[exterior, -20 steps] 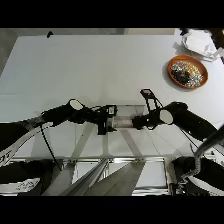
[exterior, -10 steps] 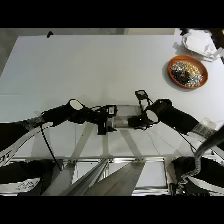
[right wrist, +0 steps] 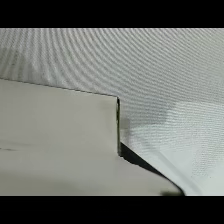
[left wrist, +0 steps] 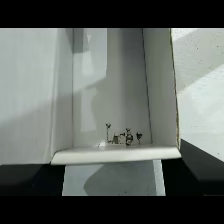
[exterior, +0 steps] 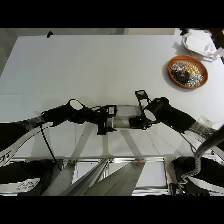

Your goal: Fold the box and place the chain.

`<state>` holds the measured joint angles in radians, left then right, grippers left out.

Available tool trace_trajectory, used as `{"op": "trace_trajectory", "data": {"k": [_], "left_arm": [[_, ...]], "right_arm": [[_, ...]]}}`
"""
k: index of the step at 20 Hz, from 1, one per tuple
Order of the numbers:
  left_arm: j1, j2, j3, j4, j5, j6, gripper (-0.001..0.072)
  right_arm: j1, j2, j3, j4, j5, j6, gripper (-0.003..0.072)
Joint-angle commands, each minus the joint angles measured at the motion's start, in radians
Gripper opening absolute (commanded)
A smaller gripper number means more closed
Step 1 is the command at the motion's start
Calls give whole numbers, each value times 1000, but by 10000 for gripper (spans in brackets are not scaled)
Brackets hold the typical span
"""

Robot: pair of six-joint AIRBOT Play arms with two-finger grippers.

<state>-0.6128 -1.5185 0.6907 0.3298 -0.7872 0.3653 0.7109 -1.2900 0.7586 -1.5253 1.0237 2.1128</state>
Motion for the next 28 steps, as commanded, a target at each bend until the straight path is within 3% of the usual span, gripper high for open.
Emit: {"op": "trace_trajectory", "data": {"k": [1,3,5,6,8,9,10,11,15,19,21,24,28], "left_arm": [[0,0,0,-2,1,-3,371],[0,0,0,-2,1,-3,371],[0,0,0,-2,1,-3,371],[0,0,0,-2,1,-3,371],[0,0,0,-2,0,-3,371],[0,0,0,-2,0,-3,371],[0,0,0,-2,0,-3,371],[0,0,0,-2,0,-3,371],[0,0,0,-2,-1,-3,371],[0,0,0,-2,-2,-3,371],[0,0,0,-2,-2,-3,371],[0,0,0,-2,-2,-3,371],[0,0,0,-2,-2,-3,371]], "right_arm": [[0,0,2,-9,-8,8,201],[0,0,2,-9,-16,8,189],[0,0,2,-9,-16,7,54],[0,0,2,-9,-16,8,29],[0,0,2,-9,-16,7,25],[0,0,2,-9,-16,8,119],[0,2,2,-9,-16,8,308],[0,9,2,-9,-16,7,418],[0,109,2,-49,45,0,425],[-44,298,3,-179,132,-14,429],[-156,368,41,-199,126,-97,427],[-403,376,157,-198,50,-286,384],[-743,241,268,-187,-55,-447,312]]}}
